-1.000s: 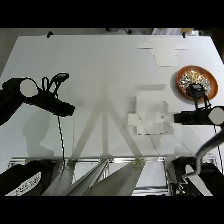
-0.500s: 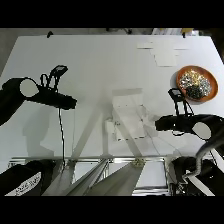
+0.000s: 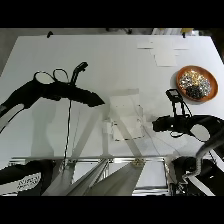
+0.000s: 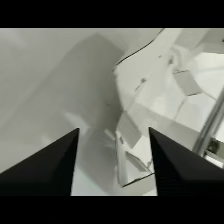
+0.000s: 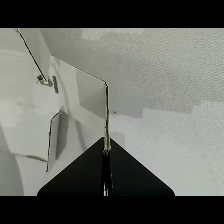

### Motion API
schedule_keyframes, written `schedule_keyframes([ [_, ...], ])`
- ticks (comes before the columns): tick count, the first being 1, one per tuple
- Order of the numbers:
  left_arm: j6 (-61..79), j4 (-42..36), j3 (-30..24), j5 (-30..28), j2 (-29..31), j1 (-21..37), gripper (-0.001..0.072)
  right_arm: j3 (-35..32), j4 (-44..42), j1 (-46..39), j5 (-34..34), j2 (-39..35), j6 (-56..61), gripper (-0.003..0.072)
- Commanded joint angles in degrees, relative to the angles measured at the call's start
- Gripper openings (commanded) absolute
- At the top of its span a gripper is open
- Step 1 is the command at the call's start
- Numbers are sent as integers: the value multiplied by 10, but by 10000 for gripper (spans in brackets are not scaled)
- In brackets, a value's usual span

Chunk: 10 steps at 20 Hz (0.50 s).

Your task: Fold the box and place the chain.

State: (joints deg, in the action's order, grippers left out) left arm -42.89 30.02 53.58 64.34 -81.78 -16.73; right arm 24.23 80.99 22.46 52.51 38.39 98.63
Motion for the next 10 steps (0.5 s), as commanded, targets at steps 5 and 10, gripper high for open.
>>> schedule_keyframes([
  [5,57,-4,57,0,-135,-76,560,0,-2,1,-1,0,1,20],
  [10,104,-8,57,-23,-153,-109,515,0,-5,1,-1,0,1,20],
])
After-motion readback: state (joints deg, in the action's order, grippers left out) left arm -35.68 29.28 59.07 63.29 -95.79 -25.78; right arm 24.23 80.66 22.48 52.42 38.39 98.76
